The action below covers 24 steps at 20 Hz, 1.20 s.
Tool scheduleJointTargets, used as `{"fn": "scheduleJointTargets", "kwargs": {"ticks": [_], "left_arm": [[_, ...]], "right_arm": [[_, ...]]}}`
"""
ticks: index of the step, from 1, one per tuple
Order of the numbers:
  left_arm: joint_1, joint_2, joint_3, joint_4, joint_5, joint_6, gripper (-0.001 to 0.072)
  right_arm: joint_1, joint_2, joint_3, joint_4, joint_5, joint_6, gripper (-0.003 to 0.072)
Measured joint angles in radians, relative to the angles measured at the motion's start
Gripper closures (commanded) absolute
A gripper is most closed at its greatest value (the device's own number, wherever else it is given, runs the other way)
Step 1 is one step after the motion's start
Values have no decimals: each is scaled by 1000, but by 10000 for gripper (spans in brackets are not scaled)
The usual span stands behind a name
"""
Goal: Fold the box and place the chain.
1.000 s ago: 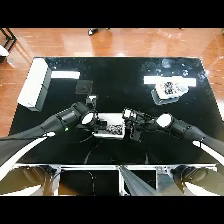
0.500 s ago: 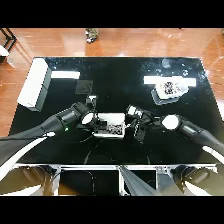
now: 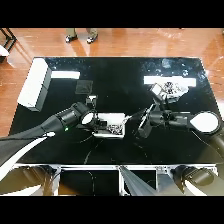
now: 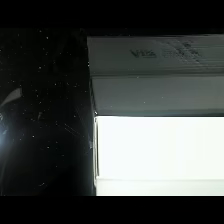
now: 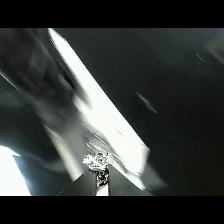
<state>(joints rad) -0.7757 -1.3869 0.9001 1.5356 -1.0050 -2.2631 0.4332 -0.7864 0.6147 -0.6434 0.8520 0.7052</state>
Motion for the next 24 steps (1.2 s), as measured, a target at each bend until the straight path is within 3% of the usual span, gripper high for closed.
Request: {"fn": "scheduleJointTargets", "kwargs": {"ticks": [5,10,12,13,14,18,22,23,24], "left_arm": [[0,0,0,0,0,0,684],[0,0,0,0,0,0,684],[0,0,0,0,0,0,684],[0,0,0,0,0,0,685],[0,0,0,0,0,0,685],[0,0,2,0,-4,-1,686],[0,-1,17,8,-31,-24,684],[0,-1,23,8,-24,-30,653],[0,0,29,10,-24,-34,502]], "right_arm": [[83,-63,10,188,-22,24,661],[127,-154,11,201,-67,50,649],[129,-169,11,185,-77,63,220],[129,-172,11,176,-77,69,123],[126,-175,12,173,-75,76,82],[29,-152,23,151,24,101,82],[-176,-80,27,89,192,154,81],[-229,-66,28,75,238,164,81],[-272,-56,28,64,280,172,81]]}}
